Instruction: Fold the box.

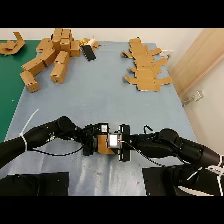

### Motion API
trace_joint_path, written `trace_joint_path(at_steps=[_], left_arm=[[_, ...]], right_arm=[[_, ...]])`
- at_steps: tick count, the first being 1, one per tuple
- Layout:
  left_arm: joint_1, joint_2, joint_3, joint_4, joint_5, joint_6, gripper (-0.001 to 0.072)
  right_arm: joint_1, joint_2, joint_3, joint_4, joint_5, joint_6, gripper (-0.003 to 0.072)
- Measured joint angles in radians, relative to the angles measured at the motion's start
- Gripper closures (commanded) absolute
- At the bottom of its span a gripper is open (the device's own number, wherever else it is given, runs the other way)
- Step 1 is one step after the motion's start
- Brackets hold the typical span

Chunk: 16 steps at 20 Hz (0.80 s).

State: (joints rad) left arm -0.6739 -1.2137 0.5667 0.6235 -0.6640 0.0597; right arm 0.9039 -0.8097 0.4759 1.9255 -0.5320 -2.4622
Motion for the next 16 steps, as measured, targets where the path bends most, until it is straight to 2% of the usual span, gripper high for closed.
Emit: trace_joint_path(at_steps=[3,4,5,6,14,15,16], left_arm=[[0.0,0.0,0.0,0.0,0.0,0.0,0.0358],[0.0,0.0,0.0,0.0,0.0,0.0,0.0358],[0.0,0.0,0.0,0.0,0.0,0.0,0.0358],[0.0,0.0,0.0,0.0,0.0,0.0,0.0357],[0.0,0.0,0.0,0.0,0.0,0.0,0.0358],[0.0,0.0,0.0,0.0,0.0,0.0,0.0358],[0.0,0.0,0.0,0.0,0.0,0.0,0.0357]], right_arm=[[0.001,0.0,0.0,0.003,-0.035,0.0,0.0299],[0.002,0.0,0.0,0.005,-0.046,0.0,0.0265],[0.002,0.0,0.0,0.005,-0.051,0.0,0.0185],[0.002,0.0,0.0,0.005,-0.056,0.0,0.0181],[0.002,0.0,0.0,-0.039,-0.064,-0.033,0.0193],[0.002,0.0,0.0,-0.045,-0.062,-0.034,0.0265],[0.003,0.0,0.0,-0.051,-0.06,-0.034,0.0285]])
